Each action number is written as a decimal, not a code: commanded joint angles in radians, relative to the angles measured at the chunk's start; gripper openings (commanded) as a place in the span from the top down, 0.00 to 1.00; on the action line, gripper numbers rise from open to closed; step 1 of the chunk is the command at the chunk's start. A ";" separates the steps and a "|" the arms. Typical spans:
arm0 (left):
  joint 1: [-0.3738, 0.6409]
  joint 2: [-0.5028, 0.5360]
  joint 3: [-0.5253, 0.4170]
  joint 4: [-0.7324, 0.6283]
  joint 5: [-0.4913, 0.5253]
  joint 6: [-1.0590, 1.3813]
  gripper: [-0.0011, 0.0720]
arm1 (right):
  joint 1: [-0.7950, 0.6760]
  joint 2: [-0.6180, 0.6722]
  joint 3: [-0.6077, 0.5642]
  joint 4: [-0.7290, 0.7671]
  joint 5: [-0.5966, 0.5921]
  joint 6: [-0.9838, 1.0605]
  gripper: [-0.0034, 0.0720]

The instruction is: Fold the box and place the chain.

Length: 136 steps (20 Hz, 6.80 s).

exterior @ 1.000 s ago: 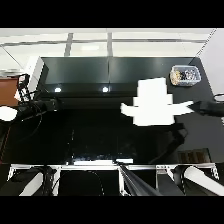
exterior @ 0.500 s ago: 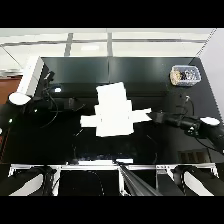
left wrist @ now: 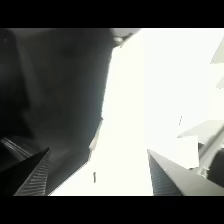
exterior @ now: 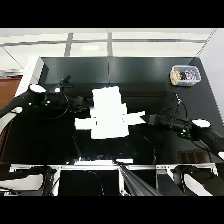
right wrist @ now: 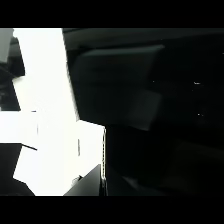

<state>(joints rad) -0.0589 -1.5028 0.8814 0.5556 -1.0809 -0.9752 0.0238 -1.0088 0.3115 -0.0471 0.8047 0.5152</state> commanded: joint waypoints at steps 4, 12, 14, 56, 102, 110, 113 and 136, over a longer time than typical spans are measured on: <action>-0.055 -0.173 0.134 -0.115 -0.175 0.160 0.02 | 0.005 0.000 -0.001 0.014 -0.006 0.005 0.94; -0.113 -0.407 0.412 -0.018 -0.534 0.254 0.32 | 0.005 0.000 -0.001 0.014 -0.005 0.005 0.94; -0.113 -0.449 0.466 -0.005 -0.583 0.253 0.57 | 0.005 0.000 -0.001 0.013 -0.005 0.005 0.94; -0.373 0.103 -0.130 0.041 0.366 1.229 0.95 | 0.211 0.000 0.342 -0.732 0.238 -0.013 0.12; -0.378 0.077 -0.106 0.106 0.315 1.225 0.95 | 0.511 -0.064 0.226 -0.712 -0.217 -0.487 0.12; -0.378 0.077 -0.106 0.105 0.266 1.225 0.95 | 0.457 -0.065 0.279 -0.682 -0.198 -0.486 0.12; -0.378 0.077 -0.106 0.106 0.258 1.225 0.95 | 0.428 -0.065 0.279 -0.682 -0.181 -0.494 0.12; -0.378 0.077 -0.106 0.105 0.257 1.225 0.95 | 0.427 -0.293 0.278 -0.485 -0.116 -0.760 0.12</action>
<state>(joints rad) -0.4370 -1.4250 0.7757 0.6609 -0.8261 0.2504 0.4461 -1.2900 0.5900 -0.5339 0.6907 -0.2405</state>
